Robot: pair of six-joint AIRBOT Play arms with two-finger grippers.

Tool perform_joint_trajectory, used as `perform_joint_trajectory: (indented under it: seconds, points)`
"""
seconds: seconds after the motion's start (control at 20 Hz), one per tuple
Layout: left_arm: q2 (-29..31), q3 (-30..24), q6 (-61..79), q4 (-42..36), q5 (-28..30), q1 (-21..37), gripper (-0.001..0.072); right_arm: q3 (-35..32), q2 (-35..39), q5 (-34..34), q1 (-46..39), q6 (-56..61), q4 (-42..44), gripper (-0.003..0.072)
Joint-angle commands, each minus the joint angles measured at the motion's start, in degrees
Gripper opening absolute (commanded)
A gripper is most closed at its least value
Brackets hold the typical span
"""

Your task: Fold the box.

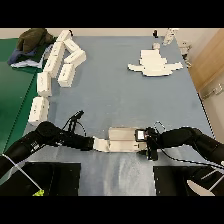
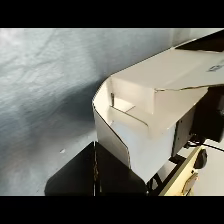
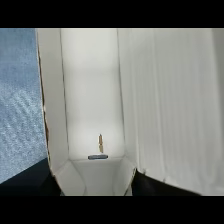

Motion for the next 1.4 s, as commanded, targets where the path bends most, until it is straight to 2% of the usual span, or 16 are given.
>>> perform_joint_trajectory:
  seconds: [0.0,0.05,0.1,0.15,0.2,0.5,0.7,0.75,0.95,1.1,1.35]
  points:
    - [-0.11,1.05,0.79,-1.84,2.16,-3.39,0.0016,0.04,0.04,0.00,-0.02,0.02,0.02,0.0527]
    - [-0.11,1.53,0.83,-1.79,2.16,-3.89,0.0041,0.04,0.04,0.00,-0.02,0.02,0.02,0.0527]
    - [-0.11,1.95,0.81,-1.84,2.32,-4.17,0.0346,0.04,0.04,0.00,-0.02,0.02,0.02,0.0527]
    - [-0.11,2.23,0.79,-2.29,2.58,-4.24,0.0484,0.04,0.04,0.00,-0.02,0.02,0.02,0.0527]
    - [-0.09,2.51,0.83,-2.49,2.99,-4.24,0.0460,0.04,0.04,0.02,-0.02,0.02,0.02,0.0527]
    - [-0.13,2.80,0.83,-4.09,5.75,-4.26,0.0461,0.04,0.04,0.02,-0.02,0.02,0.02,0.0527]
    - [-0.13,3.72,1.07,-4.15,6.93,-7.52,0.0460,0.04,0.04,0.00,-0.02,0.02,0.02,0.0527]
    - [-0.13,4.55,-2.01,-2.08,7.89,-8.79,0.0459,0.04,0.04,0.00,-0.02,0.02,0.02,0.0527]
    - [-1.11,9.07,-25.86,15.26,11.34,-16.20,0.0458,0.04,0.04,0.00,-0.02,0.02,0.02,0.0527]
    - [-5.29,12.96,-35.95,21.14,12.48,-23.63,0.0457,0.04,0.04,0.00,-0.02,0.02,0.02,0.0527]
    - [-12.52,20.92,-58.73,37.22,11.19,-33.70,0.0457,0.04,0.04,0.00,-0.02,0.02,0.02,0.0527]
